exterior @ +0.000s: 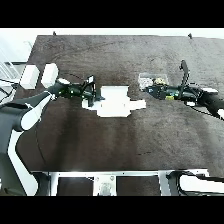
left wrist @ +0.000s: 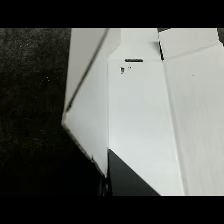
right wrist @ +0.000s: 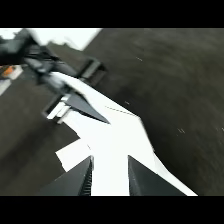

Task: Fold the box and place the chain.

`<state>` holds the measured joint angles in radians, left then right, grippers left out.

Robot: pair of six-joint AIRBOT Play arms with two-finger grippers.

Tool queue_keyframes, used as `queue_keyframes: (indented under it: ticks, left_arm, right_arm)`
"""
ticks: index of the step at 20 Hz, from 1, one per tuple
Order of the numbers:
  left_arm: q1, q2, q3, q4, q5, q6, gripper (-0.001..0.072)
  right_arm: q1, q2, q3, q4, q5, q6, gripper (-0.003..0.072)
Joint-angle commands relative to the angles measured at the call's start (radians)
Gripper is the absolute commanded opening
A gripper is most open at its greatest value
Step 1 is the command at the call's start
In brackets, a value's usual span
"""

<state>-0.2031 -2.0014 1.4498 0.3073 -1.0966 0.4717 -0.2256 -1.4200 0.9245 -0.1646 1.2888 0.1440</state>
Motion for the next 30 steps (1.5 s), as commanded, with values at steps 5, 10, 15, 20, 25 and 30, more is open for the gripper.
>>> queue_keyframes:
  ticks: [5,10,15,20,25,30]
  left_arm:
    - [0.000,0.000,0.001,0.000,0.000,0.000,0.0020]
    - [0.000,0.000,0.001,-0.001,0.001,0.000,0.0020]
    - [0.000,0.000,0.001,-0.001,0.000,0.000,0.0020]
    - [0.000,0.000,0.001,-0.001,0.000,0.000,0.0021]
    - [0.000,0.000,0.001,-0.001,0.001,0.000,0.0020]
    - [0.000,0.000,0.001,-0.001,0.001,0.000,0.0020]
  right_arm:
    - [-0.003,0.017,-0.001,0.089,0.168,-0.017,0.0230]
    - [0.040,0.157,-0.087,-0.018,0.000,-0.124,0.0228]
    - [0.264,0.209,-0.154,-0.355,-0.351,-0.290,0.0529]
    - [0.428,0.203,-0.165,-0.580,-0.442,-0.194,0.0551]
    - [0.470,0.192,-0.222,-0.577,-0.563,-0.208,0.0552]
    - [0.557,0.124,-0.225,-0.577,-0.700,-0.208,0.0551]
